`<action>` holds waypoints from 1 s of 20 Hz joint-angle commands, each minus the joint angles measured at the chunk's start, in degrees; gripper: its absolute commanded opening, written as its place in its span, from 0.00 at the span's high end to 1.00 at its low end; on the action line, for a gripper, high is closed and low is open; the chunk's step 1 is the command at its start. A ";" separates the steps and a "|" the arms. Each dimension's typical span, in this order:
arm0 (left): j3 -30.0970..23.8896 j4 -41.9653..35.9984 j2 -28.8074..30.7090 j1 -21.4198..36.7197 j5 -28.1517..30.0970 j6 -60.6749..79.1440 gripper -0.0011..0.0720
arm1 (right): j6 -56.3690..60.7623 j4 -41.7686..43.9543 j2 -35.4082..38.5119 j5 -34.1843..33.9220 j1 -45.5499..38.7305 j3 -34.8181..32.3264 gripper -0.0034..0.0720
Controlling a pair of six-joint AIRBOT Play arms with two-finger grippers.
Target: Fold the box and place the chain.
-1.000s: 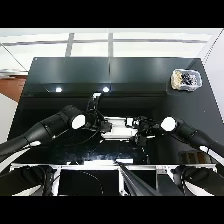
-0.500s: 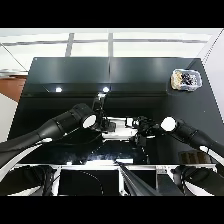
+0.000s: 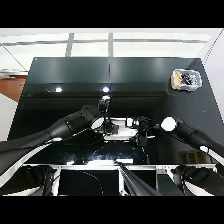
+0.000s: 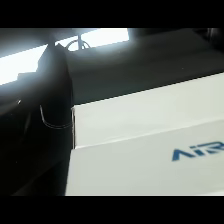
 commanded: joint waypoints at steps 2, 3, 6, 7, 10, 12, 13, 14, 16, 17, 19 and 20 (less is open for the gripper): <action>1.07 1.68 -1.73 -0.28 -0.22 -2.23 0.61 | 0.02 0.15 -0.02 -0.07 0.07 -0.02 0.39; 1.16 1.66 -2.16 -0.28 -0.17 -2.43 0.61 | 0.02 0.13 -0.02 -0.04 0.07 -0.02 0.39; 1.18 1.66 -2.82 -0.50 -0.31 -2.43 0.71 | 0.02 0.13 -0.02 -0.07 0.07 -0.02 0.39; 1.18 1.64 -2.95 -0.50 -0.31 -2.49 0.71 | 0.02 0.13 -0.02 -0.07 0.07 -0.02 0.39; 1.18 1.60 -3.63 -0.50 -0.26 -3.56 0.71 | 0.02 0.13 -0.02 -0.07 0.07 -0.02 0.39; 1.18 1.62 -3.89 -0.50 -0.24 -3.56 0.71 | 0.02 0.13 -0.02 -0.07 0.07 -0.02 0.39; 1.18 1.68 -3.89 -0.50 0.00 -3.54 0.71 | 0.02 0.13 -0.02 -0.07 0.07 -0.02 0.39; 1.18 1.68 -3.89 -0.50 0.11 -3.54 0.71 | 0.02 0.13 -0.02 -0.07 0.07 -0.02 0.39; 1.18 1.70 -4.04 -0.48 0.11 -3.54 0.72 | 0.02 0.13 -0.02 -0.07 0.07 -0.02 0.39; 1.18 1.68 -4.13 -0.50 0.09 -3.56 0.78 | 0.02 0.13 -0.02 -0.07 0.07 -0.02 0.39; 1.20 1.46 -4.15 -0.50 0.07 -3.56 0.86 | 0.02 0.13 -0.02 -0.09 0.07 -0.02 0.39; 1.20 1.46 -4.15 -0.50 0.04 -3.54 0.93 | 0.02 0.13 -0.02 -0.09 0.07 -0.02 0.39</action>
